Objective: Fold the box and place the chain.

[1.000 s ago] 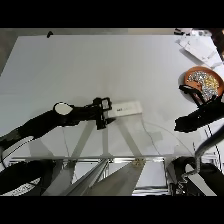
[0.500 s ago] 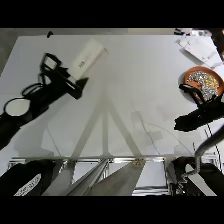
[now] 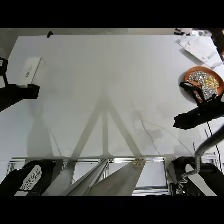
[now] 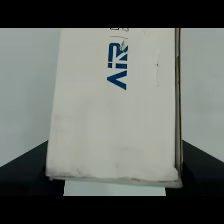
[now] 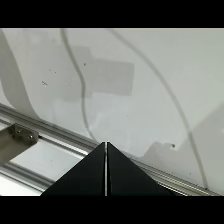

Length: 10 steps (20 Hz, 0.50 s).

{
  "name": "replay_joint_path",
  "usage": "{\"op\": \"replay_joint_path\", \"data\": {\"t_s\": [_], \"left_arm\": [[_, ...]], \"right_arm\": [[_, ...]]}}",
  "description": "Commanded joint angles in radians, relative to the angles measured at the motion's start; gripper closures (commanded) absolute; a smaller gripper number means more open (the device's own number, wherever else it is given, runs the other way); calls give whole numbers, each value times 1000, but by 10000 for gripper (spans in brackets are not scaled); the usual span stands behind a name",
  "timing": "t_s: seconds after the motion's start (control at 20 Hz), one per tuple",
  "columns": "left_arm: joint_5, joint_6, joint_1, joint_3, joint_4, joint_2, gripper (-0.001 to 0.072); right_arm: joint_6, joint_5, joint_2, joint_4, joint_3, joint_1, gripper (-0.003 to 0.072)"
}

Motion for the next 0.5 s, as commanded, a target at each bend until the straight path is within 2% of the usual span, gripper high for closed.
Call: {"op": "replay_joint_path", "data": {"t_s": [0.0, 0.45], "left_arm": [[-49, -91, 82, -1, 106, -50, 705], [-107, -91, 81, -1, 103, -272, 705]], "right_arm": [[0, -10, -1, 2, 0, 0, 679], [0, -10, -1, 2, 0, 0, 679]]}}
